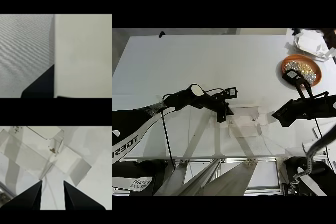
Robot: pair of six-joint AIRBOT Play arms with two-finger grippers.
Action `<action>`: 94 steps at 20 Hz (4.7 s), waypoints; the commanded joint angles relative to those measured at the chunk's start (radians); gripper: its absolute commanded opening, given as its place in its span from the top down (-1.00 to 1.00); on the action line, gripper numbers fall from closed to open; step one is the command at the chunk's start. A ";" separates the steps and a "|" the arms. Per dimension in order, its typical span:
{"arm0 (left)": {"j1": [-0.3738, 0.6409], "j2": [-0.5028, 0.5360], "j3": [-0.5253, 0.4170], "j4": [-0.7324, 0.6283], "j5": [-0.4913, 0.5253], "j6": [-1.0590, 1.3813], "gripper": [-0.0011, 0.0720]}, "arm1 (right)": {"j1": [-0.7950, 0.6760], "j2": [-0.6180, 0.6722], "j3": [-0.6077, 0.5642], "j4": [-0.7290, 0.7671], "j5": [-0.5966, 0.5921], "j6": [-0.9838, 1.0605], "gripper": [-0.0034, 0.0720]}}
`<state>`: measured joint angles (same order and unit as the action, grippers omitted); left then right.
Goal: Fold the box and place the chain.
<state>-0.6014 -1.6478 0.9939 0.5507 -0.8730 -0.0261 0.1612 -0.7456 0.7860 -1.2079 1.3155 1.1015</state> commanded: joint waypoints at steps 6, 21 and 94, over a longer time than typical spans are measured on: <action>-0.001 -0.001 -0.001 0.005 -0.003 0.003 0.95 | 0.001 0.001 0.001 0.000 0.000 -0.002 0.12; -0.002 0.010 0.006 0.073 -0.028 0.003 0.96 | 0.001 0.001 0.001 0.000 0.000 -0.002 0.12; -0.038 0.018 0.050 0.206 0.019 -0.135 0.94 | 0.333 0.000 -0.467 -0.072 -0.525 -0.540 -0.87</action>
<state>-0.6392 -1.6291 1.0443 0.7578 -0.8536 -0.1619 0.4534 -0.7456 0.3893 -1.2686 0.9836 0.6136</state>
